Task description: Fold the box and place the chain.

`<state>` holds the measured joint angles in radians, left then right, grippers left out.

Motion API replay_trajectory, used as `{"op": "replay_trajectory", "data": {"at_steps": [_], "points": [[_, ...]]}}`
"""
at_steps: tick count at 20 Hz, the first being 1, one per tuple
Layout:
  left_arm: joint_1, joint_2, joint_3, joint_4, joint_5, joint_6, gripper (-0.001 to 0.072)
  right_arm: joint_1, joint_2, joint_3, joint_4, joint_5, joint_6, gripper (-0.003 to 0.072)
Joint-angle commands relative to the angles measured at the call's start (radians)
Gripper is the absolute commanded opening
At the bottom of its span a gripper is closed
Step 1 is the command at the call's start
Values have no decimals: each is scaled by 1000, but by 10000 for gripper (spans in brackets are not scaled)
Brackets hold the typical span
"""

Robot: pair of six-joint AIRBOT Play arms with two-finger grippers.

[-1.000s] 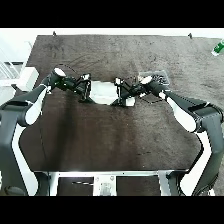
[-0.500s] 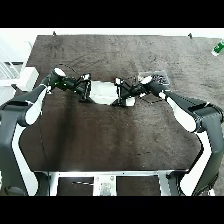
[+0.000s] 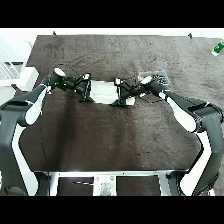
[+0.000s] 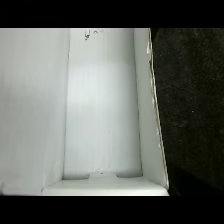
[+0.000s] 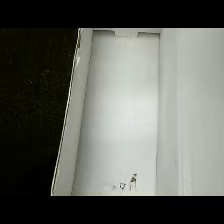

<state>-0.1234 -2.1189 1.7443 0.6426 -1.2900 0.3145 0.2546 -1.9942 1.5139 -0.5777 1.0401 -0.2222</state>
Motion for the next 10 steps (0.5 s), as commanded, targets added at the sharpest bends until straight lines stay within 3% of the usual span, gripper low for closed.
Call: {"op": "replay_trajectory", "data": {"at_steps": [1,10], "points": [[1,0,1,3,-4,-3,490,-5,1,25,-10,0,-18,720],[1,1,1,5,0,-4,490,-94,51,32,-147,1,115,720]]}}
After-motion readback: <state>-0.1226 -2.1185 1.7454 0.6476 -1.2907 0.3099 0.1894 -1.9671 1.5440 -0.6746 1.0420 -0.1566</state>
